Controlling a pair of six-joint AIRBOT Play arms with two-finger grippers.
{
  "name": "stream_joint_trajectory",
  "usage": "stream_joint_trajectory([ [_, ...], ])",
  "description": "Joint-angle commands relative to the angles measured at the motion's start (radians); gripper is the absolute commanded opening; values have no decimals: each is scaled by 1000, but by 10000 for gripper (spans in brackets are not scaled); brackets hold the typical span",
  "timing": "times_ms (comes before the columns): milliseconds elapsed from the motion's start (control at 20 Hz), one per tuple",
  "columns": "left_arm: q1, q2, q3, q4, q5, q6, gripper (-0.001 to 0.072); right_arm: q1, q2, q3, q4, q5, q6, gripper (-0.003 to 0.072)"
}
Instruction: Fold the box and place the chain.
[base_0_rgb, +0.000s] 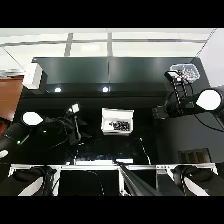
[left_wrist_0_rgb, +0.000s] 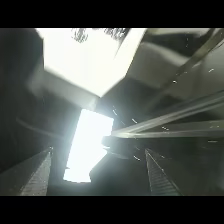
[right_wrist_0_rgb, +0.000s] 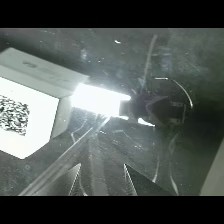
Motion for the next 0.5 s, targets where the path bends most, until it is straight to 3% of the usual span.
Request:
stream_joint_trajectory([
  [0,-95,-62,17,-50,131,328,710,2,1,0,17,-3,13,325],
  [200,-140,-238,126,-90,100,346,708,2,1,0,19,-7,14,325],
  [450,-138,-338,196,-89,69,288,707,2,1,0,31,-5,14,325],
])
